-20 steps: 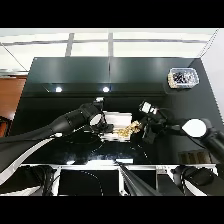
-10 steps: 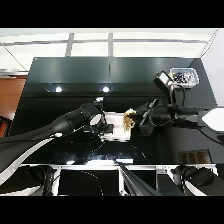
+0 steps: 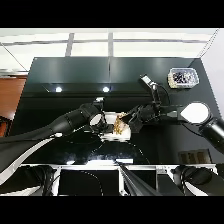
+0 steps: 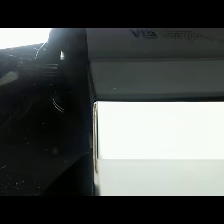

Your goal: Fold the box and place the chain.

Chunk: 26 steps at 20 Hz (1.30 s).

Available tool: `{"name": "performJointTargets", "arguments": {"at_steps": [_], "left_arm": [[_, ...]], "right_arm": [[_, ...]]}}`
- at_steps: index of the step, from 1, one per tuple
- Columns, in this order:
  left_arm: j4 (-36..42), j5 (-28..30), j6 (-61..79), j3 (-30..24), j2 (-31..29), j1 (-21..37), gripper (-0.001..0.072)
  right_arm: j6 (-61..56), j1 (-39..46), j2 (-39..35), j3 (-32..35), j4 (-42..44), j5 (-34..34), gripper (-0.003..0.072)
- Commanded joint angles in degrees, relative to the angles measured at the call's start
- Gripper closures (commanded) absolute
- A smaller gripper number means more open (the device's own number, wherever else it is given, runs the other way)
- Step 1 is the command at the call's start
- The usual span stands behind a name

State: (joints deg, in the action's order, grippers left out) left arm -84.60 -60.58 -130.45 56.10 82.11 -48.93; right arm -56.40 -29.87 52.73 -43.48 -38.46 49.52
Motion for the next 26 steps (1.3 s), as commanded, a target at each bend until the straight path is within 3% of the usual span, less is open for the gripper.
{"name": "performJointTargets", "arguments": {"at_steps": [1, 2, 3, 4, 7, 12, 13, 15, 16, 19, 22, 24, 26], "left_arm": [[0.50, 0.57, -0.11, 0.02, 0.00, 0.00, 0.0679], [0.48, 0.55, -0.11, 0.02, 0.00, 0.00, 0.0679], [0.46, 0.52, -0.04, 0.02, 0.00, 0.02, 0.0679], [0.46, 0.52, -0.02, -0.02, 0.00, 0.04, 0.0679], [0.70, 0.55, 0.33, 0.02, 0.00, 0.52, 0.0678], [-0.92, -0.96, -3.67, 2.43, -0.02, 0.83, 0.0681], [-0.85, -0.83, -4.96, 3.06, -0.02, 0.85, 0.0643], [-0.87, -1.62, -5.86, 4.87, -0.02, 0.85, 0.0227], [-1.16, -2.95, -4.81, 6.01, -0.09, 0.87, 0.0196], [-1.90, -7.13, 9.01, 8.63, -2.73, 0.83, 0.0198], [-3.76, -12.81, 27.82, 8.35, -10.34, 0.90, 0.0198], [-6.38, -13.81, 38.14, 5.49, -17.16, 2.91, 0.0198], [-0.90, -10.36, 48.06, -0.50, -23.54, 9.79, 0.0198]], "right_arm": [[-2.91, -0.13, 0.48, 0.87, -1.27, 1.70, 0.0665], [-3.72, -0.11, 0.50, 1.20, -1.33, 1.73, 0.0549], [-5.16, -0.11, 0.50, 1.20, -2.34, 1.86, 0.0320], [-5.31, -0.04, 0.50, 1.20, -2.64, 2.12, 0.0284], [-5.07, 2.80, 0.28, 0.24, -2.73, 4.85, 0.0284], [-4.61, 14.25, -0.42, -4.50, -2.54, 20.06, 0.0285], [-4.63, 16.26, -0.72, -4.59, -2.25, 21.46, 0.0284], [-4.63, 18.73, -0.85, -4.59, -2.10, 23.69, 0.0284], [-4.63, 19.34, -0.87, -4.59, -2.10, 24.46, 0.0284], [-4.63, 19.63, -0.96, -4.59, -2.12, 25.11, 0.0285], [-4.63, 19.65, -0.96, -4.59, -2.29, 24.94, 0.0284], [-4.66, 19.65, -0.96, -4.59, -2.32, 24.96, 0.0284], [-4.66, 19.63, -0.96, -4.59, -2.32, 24.94, 0.0284]]}}
